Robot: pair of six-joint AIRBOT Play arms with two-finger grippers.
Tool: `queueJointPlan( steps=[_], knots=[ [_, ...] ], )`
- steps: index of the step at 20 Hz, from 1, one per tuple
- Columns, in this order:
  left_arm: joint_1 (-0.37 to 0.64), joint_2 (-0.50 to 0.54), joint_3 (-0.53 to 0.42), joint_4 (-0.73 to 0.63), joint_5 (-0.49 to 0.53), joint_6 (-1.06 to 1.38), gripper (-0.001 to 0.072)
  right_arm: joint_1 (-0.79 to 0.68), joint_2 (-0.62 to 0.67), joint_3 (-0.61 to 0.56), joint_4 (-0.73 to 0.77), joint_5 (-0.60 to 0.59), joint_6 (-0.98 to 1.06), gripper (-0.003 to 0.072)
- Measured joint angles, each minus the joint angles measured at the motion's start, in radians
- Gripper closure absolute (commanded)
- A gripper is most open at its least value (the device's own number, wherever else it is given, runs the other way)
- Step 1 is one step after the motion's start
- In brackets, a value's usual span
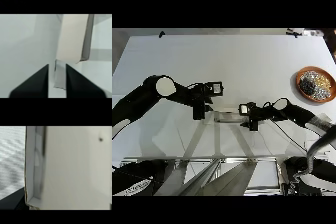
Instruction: Fold the box and place the chain.
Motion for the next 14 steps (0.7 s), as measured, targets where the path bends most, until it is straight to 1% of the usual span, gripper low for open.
queueJointPlan(
  steps=[1, 2, 6, 9, 11, 14],
  knots=[
    [0.0, 0.002, 0.0, -0.008, -0.007, 0.0, 0.0586, 0.0, 0.0, 0.0, 0.0, 0.0, 0.0, 0.0342],
    [0.0, 0.002, 0.0, -0.014, -0.016, 0.0, 0.0708, 0.0, 0.0, 0.0, 0.0, 0.0, 0.0, 0.0342],
    [0.0, -0.005, -0.001, -0.079, -0.075, 0.018, 0.0701, 0.0, 0.0, 0.0, 0.0, 0.001, 0.0, 0.0342],
    [-0.004, -0.043, -0.002, -0.2, -0.108, 0.072, 0.0705, 0.0, 0.0, 0.0, 0.0, 0.004, 0.0, 0.0342],
    [-0.012, -0.077, -0.002, -0.288, -0.102, 0.118, 0.0705, -0.001, 0.001, 0.0, 0.0, 0.005, 0.0, 0.0342],
    [-0.01, -0.104, -0.002, -0.336, -0.049, 0.134, 0.0704, -0.001, 0.001, 0.0, 0.0, 0.004, 0.002, 0.0342]
  ],
)
